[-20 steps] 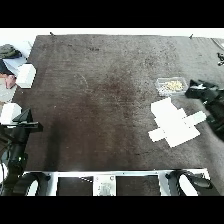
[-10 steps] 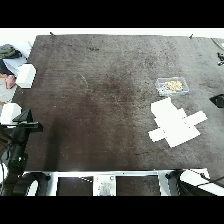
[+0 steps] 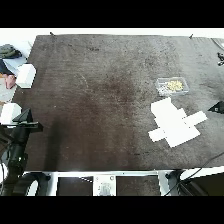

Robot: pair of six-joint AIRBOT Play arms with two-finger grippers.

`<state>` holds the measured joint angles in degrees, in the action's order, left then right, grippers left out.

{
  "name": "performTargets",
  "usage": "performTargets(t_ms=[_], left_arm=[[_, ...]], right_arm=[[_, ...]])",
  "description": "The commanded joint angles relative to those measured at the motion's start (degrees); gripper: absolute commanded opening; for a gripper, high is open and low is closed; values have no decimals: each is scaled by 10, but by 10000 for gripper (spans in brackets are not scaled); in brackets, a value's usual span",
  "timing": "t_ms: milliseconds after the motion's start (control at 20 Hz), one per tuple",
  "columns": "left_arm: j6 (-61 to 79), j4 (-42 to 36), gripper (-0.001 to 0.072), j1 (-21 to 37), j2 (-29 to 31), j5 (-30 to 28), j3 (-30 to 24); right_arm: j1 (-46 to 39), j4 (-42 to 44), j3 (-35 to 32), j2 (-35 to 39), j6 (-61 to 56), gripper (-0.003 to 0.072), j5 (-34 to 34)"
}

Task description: Fold the box and place the chain.

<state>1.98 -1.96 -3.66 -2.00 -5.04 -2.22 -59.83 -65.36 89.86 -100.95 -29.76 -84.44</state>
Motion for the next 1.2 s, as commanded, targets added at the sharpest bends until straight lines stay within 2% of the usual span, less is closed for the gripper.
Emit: performTargets(t_ms=[0, 200, 300, 500, 700, 750, 900, 1150], left_arm=[[0, 0, 13, 0, 0, 0, 0], [0, 0, 13, 0, 0, 0, 0], [0, 0, 13, 0, 0, 0, 0], [0, 0, 13, 0, 0, 0, 0], [0, 0, 13, 0, 0, 0, 0], [0, 0, 13, 0, 0, 0, 0], [0, 0, 13, 0, 0, 0, 0], [0, 0, 13, 0, 0, 0, 0]], right_arm=[[5, 9, 50, -61, 2, 418, -49], [24, 15, 51, -87, 0, 418, -92], [34, 8, 51, -87, -1, 417, -93], [48, -60, 51, -87, -20, 417, -92], [46, -57, 51, -91, -20, 415, -94], [46, -47, 50, -94, -18, 372, -98], [46, -9, 50, -114, -14, 373, -134], [45, -12, 46, -132, -13, 372, -172]])
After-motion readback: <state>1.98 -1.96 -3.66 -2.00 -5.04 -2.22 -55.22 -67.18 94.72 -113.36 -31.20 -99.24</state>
